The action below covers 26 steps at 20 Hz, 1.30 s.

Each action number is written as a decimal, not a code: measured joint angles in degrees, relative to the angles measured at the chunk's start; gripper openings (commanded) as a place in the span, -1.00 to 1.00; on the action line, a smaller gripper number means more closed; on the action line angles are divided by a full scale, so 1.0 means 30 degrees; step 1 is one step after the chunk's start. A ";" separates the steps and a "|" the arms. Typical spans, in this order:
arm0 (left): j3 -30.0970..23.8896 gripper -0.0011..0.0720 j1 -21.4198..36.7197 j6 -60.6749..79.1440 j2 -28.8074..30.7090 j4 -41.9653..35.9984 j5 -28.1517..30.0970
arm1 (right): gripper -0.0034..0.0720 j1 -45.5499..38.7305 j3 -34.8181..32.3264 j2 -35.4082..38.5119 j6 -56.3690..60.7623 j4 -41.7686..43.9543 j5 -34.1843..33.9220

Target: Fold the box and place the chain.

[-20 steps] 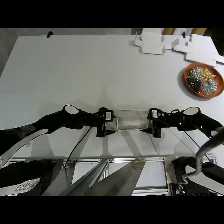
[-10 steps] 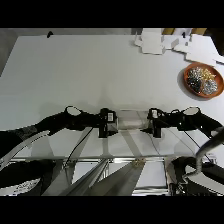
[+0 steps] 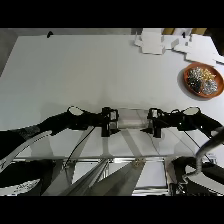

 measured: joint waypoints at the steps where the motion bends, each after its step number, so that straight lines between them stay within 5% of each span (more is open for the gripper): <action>1: 0.0051 0.95 -0.0015 -0.0029 -0.0044 -0.0015 0.0036 | 0.14 0.0000 0.0000 0.0000 0.0000 0.0000 -0.0007; 4: 0.0138 0.67 -0.0138 -0.0080 -0.0102 -0.0058 0.0146 | 0.14 0.0000 0.0000 0.0000 -0.0007 0.0000 -0.0007; 9: 0.0197 -0.61 -0.0372 -0.0022 -0.0138 0.0000 0.0306 | 0.14 -0.0007 0.0000 0.0007 -0.0022 -0.0015 -0.0022; 26: 0.0204 -0.59 -0.0430 0.0022 -0.0138 -0.0007 0.0401 | 0.14 -0.0007 0.0000 0.0007 -0.0022 -0.0007 0.0007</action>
